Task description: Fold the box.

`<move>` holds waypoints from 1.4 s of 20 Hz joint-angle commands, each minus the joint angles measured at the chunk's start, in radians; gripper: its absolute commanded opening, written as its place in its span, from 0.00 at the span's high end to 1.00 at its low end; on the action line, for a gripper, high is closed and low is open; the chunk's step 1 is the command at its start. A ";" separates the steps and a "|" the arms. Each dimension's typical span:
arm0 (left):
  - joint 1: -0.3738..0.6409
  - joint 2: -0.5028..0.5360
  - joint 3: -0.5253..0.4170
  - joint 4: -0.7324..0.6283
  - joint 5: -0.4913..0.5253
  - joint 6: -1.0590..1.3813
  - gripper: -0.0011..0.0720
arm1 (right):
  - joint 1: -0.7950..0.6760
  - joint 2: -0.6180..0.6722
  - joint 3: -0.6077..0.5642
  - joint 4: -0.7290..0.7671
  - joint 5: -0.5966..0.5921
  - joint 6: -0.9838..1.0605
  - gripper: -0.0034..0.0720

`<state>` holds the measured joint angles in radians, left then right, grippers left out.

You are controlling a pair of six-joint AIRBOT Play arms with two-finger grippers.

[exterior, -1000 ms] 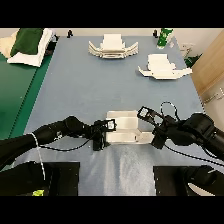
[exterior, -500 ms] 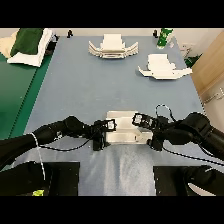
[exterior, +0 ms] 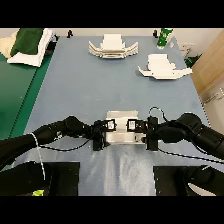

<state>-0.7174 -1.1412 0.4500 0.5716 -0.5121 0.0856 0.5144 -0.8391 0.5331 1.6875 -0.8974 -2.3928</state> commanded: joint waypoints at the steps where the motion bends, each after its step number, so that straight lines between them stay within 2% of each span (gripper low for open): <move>1: 0.000 0.000 0.000 0.000 0.000 0.000 0.16 | 0.001 -0.004 -0.018 0.031 0.051 -0.053 0.51; 2: 0.000 0.000 0.000 0.000 0.000 0.000 0.16 | 0.001 -0.004 -0.026 0.049 0.068 -0.070 0.52; 3: 0.000 0.000 0.000 0.000 0.000 0.000 0.16 | 0.001 -0.004 -0.030 0.070 0.077 -0.087 0.67; 4: 0.000 0.000 0.000 0.000 0.000 0.000 0.16 | 0.001 -0.003 -0.030 0.089 0.080 -0.102 0.77; 13: 0.000 0.000 0.000 0.000 0.000 0.000 0.16 | 0.005 -0.036 -0.032 0.199 0.141 -0.167 0.77; 14: 0.000 0.000 0.000 0.000 0.000 0.000 0.16 | 0.005 -0.047 -0.032 0.207 0.141 -0.171 0.70; 15: 0.000 0.000 0.000 0.000 0.000 0.000 0.16 | 0.005 -0.055 -0.032 0.214 0.143 -0.179 0.41; 16: 0.000 0.000 0.000 0.000 0.000 0.000 0.16 | 0.005 -0.061 -0.032 0.219 0.149 -0.192 0.17; 23: 0.000 0.000 0.000 0.000 0.000 0.000 0.16 | 0.005 -0.068 -0.032 0.214 0.145 -0.199 0.16; 24: 0.000 0.000 0.000 0.000 0.000 0.000 0.16 | 0.005 -0.063 -0.032 0.210 0.118 -0.187 0.24; 26: 0.000 0.000 0.000 0.000 0.000 0.000 0.16 | 0.005 -0.035 -0.027 0.136 0.035 -0.032 0.83; 27: 0.000 0.000 0.000 0.000 0.000 0.000 0.16 | 0.005 -0.013 -0.025 0.057 0.010 0.125 0.91; 28: 0.000 0.000 0.000 0.000 0.000 0.000 0.16 | 0.005 0.010 -0.026 -0.034 -0.007 0.286 0.95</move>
<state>-0.7174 -1.1412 0.4500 0.5716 -0.5125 0.0856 0.5190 -0.8684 0.5045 1.8214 -0.8295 -2.4180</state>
